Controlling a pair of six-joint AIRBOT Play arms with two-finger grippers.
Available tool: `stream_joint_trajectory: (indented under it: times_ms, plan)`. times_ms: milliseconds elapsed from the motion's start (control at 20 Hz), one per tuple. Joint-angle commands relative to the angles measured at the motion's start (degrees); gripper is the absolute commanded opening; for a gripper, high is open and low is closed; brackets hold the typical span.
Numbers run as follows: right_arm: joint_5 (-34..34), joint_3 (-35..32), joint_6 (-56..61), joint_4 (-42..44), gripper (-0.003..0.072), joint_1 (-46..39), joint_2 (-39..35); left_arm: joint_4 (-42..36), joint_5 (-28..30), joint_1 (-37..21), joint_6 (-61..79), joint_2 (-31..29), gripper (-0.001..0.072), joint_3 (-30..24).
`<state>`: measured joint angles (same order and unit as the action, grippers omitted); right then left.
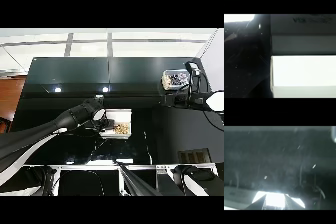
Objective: Fold the box and place the chain.
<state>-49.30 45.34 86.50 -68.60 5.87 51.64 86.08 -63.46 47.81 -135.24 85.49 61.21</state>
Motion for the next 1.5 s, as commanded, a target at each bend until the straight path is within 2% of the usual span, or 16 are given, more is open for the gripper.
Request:
stream_joint_trajectory:
  times_ms: [0, 50, 100, 150, 200, 450, 550, 700, 850, 950, 1050, 1150, 1200, 1250, 1300, 1450]
  plan:
    - [4.5, 0.0, -0.2, -2.0, 0.0256, -0.6, 0.0, 0.0, 1.7, 0.0, -3.1, -0.6, 0.0028, 0.0]
    - [4.6, 0.0, -0.2, -2.0, 0.0256, -0.6, 0.1, 0.0, 2.3, 0.0, -3.1, -0.9, 0.0035, 0.1]
    - [4.7, 0.0, -0.2, -2.1, 0.0256, -0.6, 0.1, 0.0, 2.4, 0.0, -3.3, -1.4, 0.0176, 0.1]
    - [4.7, 0.0, -0.2, -2.2, 0.0256, -0.6, 0.1, 0.0, 2.7, 0.0, -3.2, -2.1, 0.0399, 0.1]
    - [4.9, 0.0, -0.2, -2.2, 0.0256, -0.6, 0.1, 0.2, 2.8, -0.1, -3.2, -3.1, 0.0511, 0.1]
    - [8.2, 0.0, 1.4, -2.1, 0.0256, -0.6, 0.1, 0.8, 1.2, -1.9, 1.6, -11.9, 0.0510, 0.0]
    - [7.9, 0.0, 1.6, -1.9, 0.0256, -0.6, 0.1, 1.6, -2.3, -3.2, 3.9, -15.2, 0.0509, -0.1]
    - [7.3, 0.0, 1.6, -1.9, 0.0256, -0.6, 0.1, 6.8, -9.1, -5.4, 6.5, -19.0, 0.0507, -0.9]
    - [6.3, 0.0, 1.6, -1.9, 0.0256, -0.6, 0.1, 7.8, -11.1, -11.6, 10.3, -22.3, 0.0506, -7.3]
    - [4.4, 0.0, 1.6, -1.9, 0.0257, -0.6, 0.1, 5.1, -6.5, -17.4, 14.1, -24.5, 0.0506, -13.1]
    - [2.3, 0.0, 1.6, -1.9, 0.0257, -0.6, 0.1, -3.9, 5.4, -23.9, 21.0, -26.2, 0.0506, -18.5]
    - [-0.3, 0.0, 1.6, -1.9, 0.0257, -0.6, 0.1, -24.3, 22.2, -27.8, 40.0, -26.2, 0.0506, -24.6]
    - [-1.6, 0.0, 1.6, -1.9, 0.0257, -0.6, 0.1, -35.2, 27.1, -28.0, 53.9, -25.7, 0.0506, -26.7]
    - [-2.6, 0.0, 1.6, -1.9, 0.0257, -0.6, 0.1, -44.3, 28.6, -27.8, 68.5, -25.0, 0.0507, -27.7]
    - [-3.4, 0.0, 1.6, -1.9, 0.0257, -0.6, 0.1, -50.2, 26.9, -27.5, 84.1, -24.1, 0.0506, -27.8]
    - [-4.5, 0.0, 1.6, -1.9, 0.0257, -0.6, 0.1, -50.8, 21.1, -26.5, 116.5, -22.7, 0.0507, -27.8]
